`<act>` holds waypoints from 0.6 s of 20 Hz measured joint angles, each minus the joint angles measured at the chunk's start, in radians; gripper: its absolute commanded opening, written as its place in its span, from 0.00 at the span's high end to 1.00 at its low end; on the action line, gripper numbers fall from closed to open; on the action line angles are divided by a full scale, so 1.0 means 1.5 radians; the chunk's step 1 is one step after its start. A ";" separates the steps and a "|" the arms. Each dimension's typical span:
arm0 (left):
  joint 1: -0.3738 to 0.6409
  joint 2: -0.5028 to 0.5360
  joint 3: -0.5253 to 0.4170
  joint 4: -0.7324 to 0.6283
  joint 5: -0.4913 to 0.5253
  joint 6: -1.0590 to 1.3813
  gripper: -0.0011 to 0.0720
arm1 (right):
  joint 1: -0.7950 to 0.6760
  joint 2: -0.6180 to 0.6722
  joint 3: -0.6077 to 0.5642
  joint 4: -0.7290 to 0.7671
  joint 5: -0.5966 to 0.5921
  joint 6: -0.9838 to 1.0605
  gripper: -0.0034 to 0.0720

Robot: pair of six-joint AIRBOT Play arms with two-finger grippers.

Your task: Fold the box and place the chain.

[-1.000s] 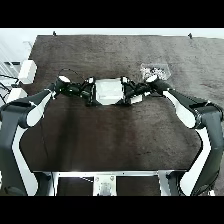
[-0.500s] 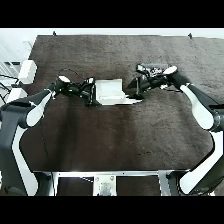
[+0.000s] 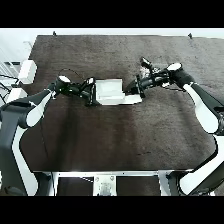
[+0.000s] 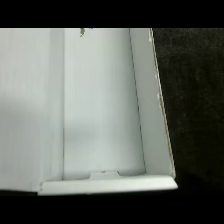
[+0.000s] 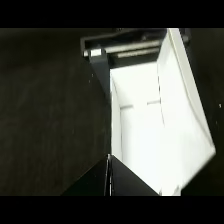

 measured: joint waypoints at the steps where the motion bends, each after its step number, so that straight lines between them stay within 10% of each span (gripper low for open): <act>1: 0.000 0.000 0.000 0.004 0.000 0.000 0.60 | 0.013 0.000 -0.002 0.007 -0.023 0.000 0.94; 12: -0.001 0.001 0.000 0.020 -0.001 -0.001 0.60 | 0.038 -0.031 -0.006 0.042 -0.263 0.043 0.94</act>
